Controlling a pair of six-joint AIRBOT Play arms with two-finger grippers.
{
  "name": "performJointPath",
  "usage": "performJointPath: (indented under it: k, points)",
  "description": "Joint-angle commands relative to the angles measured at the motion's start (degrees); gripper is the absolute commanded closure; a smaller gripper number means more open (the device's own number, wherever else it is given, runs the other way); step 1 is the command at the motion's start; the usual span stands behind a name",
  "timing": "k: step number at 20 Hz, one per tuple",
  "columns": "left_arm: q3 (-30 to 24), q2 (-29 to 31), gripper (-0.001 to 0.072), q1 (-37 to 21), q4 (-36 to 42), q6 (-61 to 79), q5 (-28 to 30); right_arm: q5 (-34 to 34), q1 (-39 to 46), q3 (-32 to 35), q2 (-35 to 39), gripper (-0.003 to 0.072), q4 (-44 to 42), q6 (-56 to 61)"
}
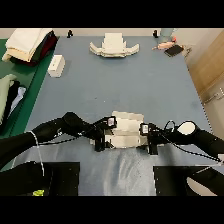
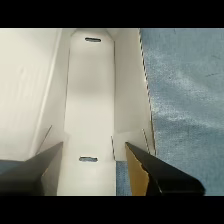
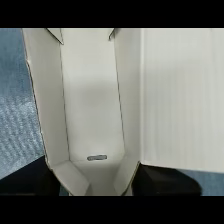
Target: Fold the box.
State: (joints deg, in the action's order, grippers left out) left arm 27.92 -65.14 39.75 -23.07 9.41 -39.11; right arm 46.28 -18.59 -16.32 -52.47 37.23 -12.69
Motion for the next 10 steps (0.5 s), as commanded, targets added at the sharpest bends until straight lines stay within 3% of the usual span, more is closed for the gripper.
performJointPath:
  k: [1, 4, 5, 6, 7, 10]
  points:
    - [-0.98, -0.11, 0.0036, 0.28, 0.37, 0.02, -0.44, -0.04, -0.07, -0.04, 0.04, 0.0172, -0.15, 0.20]
    - [-1.49, -0.09, 0.0068, 0.28, 0.33, -0.07, -0.37, -0.04, -0.07, -0.04, 0.04, 0.0172, -0.13, 0.20]
    - [-1.44, 0.11, 0.0247, 0.26, -0.17, -1.55, -0.39, -0.04, -0.07, -0.04, 0.04, 0.0172, -0.15, 0.20]
    - [-1.44, 0.83, 0.0564, 0.28, -2.23, -5.35, -0.42, -0.04, -0.07, -0.04, 0.04, 0.0172, -0.13, 0.20]
    - [-1.44, 1.97, 0.0695, 0.26, -5.73, -10.21, -0.33, -0.04, -0.07, -0.04, 0.04, 0.0172, -0.15, 0.20]
    - [-1.44, 7.82, 0.0696, 0.15, -24.65, -35.15, -0.74, -0.04, -0.07, -0.04, 0.04, 0.0172, -0.13, 0.20]
